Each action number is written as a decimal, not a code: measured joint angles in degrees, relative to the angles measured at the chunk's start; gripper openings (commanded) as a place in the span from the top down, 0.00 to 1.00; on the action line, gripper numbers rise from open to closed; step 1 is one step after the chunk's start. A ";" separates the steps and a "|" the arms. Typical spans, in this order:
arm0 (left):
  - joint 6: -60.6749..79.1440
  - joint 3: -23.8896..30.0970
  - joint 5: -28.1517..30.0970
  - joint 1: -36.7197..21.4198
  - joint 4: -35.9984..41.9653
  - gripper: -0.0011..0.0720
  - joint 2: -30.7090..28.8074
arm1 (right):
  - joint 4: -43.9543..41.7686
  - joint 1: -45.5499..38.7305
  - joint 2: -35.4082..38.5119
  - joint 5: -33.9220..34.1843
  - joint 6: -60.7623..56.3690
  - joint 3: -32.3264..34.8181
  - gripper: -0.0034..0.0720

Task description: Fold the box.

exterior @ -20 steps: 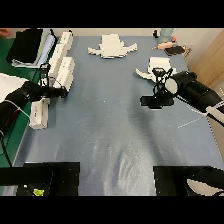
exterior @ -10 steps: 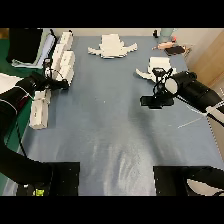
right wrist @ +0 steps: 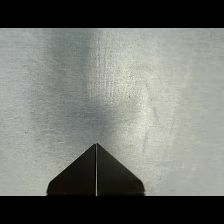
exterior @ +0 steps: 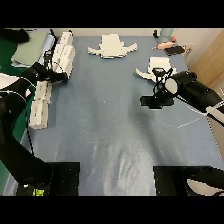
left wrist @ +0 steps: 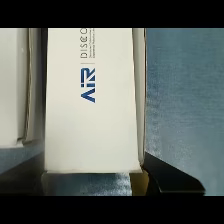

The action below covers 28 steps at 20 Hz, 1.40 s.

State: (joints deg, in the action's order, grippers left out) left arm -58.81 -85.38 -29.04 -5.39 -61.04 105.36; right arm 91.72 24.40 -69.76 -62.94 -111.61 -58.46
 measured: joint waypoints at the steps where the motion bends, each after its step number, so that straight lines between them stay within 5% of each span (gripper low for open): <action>1: -0.37 -1.03 -0.35 0.00 -0.22 0.48 0.66 | 0.00 0.00 0.00 0.00 0.00 0.00 0.95; 18: -0.63 -3.58 0.17 0.07 -0.72 0.48 2.84 | 0.00 0.00 0.00 0.00 0.02 0.00 0.95; 19: -0.63 -3.58 0.13 0.04 -0.70 0.45 2.93 | 0.00 0.00 0.00 0.00 0.02 0.00 0.95; 20: -0.59 -3.56 0.13 0.00 -0.70 0.25 3.13 | 0.00 0.00 0.00 0.00 0.00 0.00 0.95; 21: -0.61 -3.58 0.13 0.00 -0.76 0.21 3.28 | 0.00 0.00 0.00 0.00 0.02 0.00 0.95; 25: -0.55 -3.61 -0.42 0.00 -0.85 0.20 4.11 | 0.00 0.00 0.00 0.00 0.02 0.00 0.95; 27: -0.55 -3.65 -1.46 -0.04 -0.92 0.00 4.11 | 0.00 0.00 0.00 0.00 0.00 0.00 0.95; 28: -0.57 -3.67 -2.08 -0.09 -0.90 0.00 3.98 | 0.00 0.00 0.00 0.00 0.00 0.00 0.95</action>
State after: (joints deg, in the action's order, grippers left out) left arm -59.37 -89.06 -31.11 -5.48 -61.93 109.34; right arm 91.72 24.40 -69.76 -62.94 -111.61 -58.46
